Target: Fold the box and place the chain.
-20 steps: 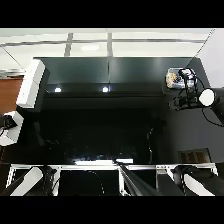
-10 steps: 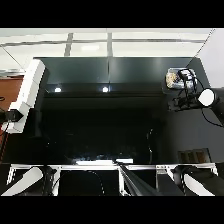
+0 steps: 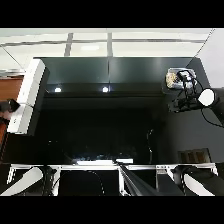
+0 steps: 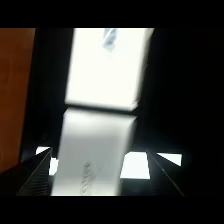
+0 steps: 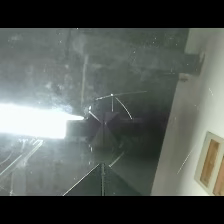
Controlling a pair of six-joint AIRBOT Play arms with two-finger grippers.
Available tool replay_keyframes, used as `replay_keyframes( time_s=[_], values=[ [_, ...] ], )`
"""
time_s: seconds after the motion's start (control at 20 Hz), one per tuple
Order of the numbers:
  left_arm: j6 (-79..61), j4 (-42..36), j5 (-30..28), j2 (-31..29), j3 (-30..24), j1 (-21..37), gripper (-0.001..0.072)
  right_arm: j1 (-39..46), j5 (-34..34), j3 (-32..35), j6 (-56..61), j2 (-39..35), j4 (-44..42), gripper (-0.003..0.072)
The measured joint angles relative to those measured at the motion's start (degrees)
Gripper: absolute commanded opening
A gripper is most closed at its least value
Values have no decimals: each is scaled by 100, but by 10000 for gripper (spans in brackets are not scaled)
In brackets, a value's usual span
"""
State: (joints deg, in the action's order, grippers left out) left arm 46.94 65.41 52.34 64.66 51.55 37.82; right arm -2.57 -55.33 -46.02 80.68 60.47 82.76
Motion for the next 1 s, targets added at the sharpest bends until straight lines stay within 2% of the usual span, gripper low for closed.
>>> replay_keyframes(
  time_s=[0.05, 0.1, 0.15, 0.2, 0.35, 0.45, 0.5, 0.65, 0.8, 1.0],
  values=[
    [11, -313, 133, -85, 138, -85, 703, 0, -61, -2, -4, 0, -39, 17],
    [20, -660, 282, -181, 238, -188, 562, 0, -133, -7, -9, 0, -87, 17],
    [66, -1051, 426, -304, 319, -323, 238, 0, -186, -7, -20, -2, -142, 17],
    [153, -1377, 568, -428, 378, -490, 23, 0, -286, -9, -33, -7, -208, 16],
    [422, -1963, 999, -833, 361, -1193, 20, -42, -501, -11, -380, -85, -686, 13],
    [507, -2114, 750, -1270, 35, -1910, 21, -225, -240, 33, -782, -284, -960, 14],
    [531, -2162, 396, -1521, -214, -2315, 21, -334, 76, 76, -911, -387, -1034, 15],
    [549, -2103, -1154, -2149, -1191, -3685, 22, -542, 1307, 330, -1158, -542, -1126, 16],
    [334, -1440, -2223, -2291, -1838, -4833, 23, -472, 2479, 750, -1259, -511, -1084, 17],
    [240, -870, -2929, -2291, -2127, -5436, 25, -352, 2992, 981, -1314, -474, -1080, 17]
  ],
)
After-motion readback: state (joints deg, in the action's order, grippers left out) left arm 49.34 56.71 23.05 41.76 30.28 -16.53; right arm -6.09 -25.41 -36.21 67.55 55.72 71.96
